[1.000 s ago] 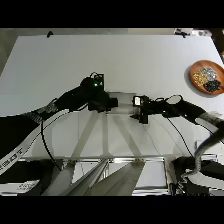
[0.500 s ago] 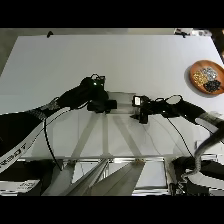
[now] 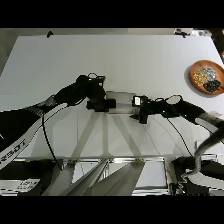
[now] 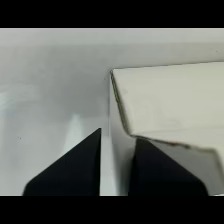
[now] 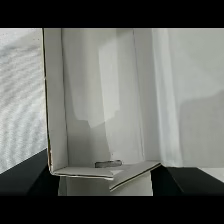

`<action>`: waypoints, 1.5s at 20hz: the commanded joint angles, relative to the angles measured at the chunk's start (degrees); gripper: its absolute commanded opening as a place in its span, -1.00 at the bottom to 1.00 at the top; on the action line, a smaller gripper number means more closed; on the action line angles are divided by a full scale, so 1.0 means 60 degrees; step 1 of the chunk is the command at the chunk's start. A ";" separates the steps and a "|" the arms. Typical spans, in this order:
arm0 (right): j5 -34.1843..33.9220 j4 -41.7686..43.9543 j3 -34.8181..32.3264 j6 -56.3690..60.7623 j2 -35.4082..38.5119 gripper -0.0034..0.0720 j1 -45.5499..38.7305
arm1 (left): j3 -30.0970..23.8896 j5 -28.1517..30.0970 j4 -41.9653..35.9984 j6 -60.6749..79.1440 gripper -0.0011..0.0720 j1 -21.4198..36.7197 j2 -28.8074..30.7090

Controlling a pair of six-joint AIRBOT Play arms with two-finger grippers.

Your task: Fold the box and place the chain.

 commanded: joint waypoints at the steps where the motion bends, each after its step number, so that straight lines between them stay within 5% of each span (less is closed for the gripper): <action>1: -0.0015 -0.0004 0.0004 -0.0004 0.0007 -0.06 -0.0007 | -0.0004 0.0157 0.0011 0.0186 -0.61 0.0011 -0.0051; 3: -0.0015 -0.0004 0.0004 -0.0007 0.0007 -0.06 -0.0007 | -0.0004 0.0127 0.0113 0.0182 -0.95 0.0011 -0.0051; 8: -0.0015 -0.0004 0.0004 -0.0004 0.0007 -0.06 -0.0007 | -0.0004 0.0018 0.0222 0.0149 -0.95 0.0011 -0.0051; 9: -0.0015 -0.0004 0.0004 -0.0004 0.0007 -0.06 -0.0007 | -0.0004 0.0007 0.0219 0.0149 -0.88 0.0011 -0.0047; 11: -0.0015 -0.0004 0.0004 -0.0004 0.0007 -0.06 -0.0007 | -0.0004 0.0015 0.0219 0.0146 -0.43 0.0011 -0.0047; 16: -0.0015 -0.0004 0.0004 -0.0004 0.0007 -0.06 -0.0007 | -0.0004 -0.0765 0.0229 -0.0288 -0.44 -0.0251 -0.0051; 18: -0.0015 -0.0004 0.0004 -0.0004 0.0007 -0.06 -0.0007 | -0.0004 -0.1184 0.0291 -0.0346 -0.65 -0.0448 -0.0051; 25: -0.0015 -0.0004 0.0004 -0.0004 0.0007 -0.06 -0.0007 | -0.0004 -0.0324 0.1228 -0.0936 -0.95 -0.0627 -0.0055; 28: -0.0015 -0.0004 0.0004 -0.0004 0.0007 -0.06 -0.0007 | -0.0004 -0.0149 0.1220 -0.1075 -0.95 -0.0627 -0.0051; 30: -0.0015 -0.0004 0.0004 -0.0004 0.0007 -0.06 -0.0007 | -0.0004 -0.0160 0.1122 -0.1071 -0.76 -0.0634 -0.0051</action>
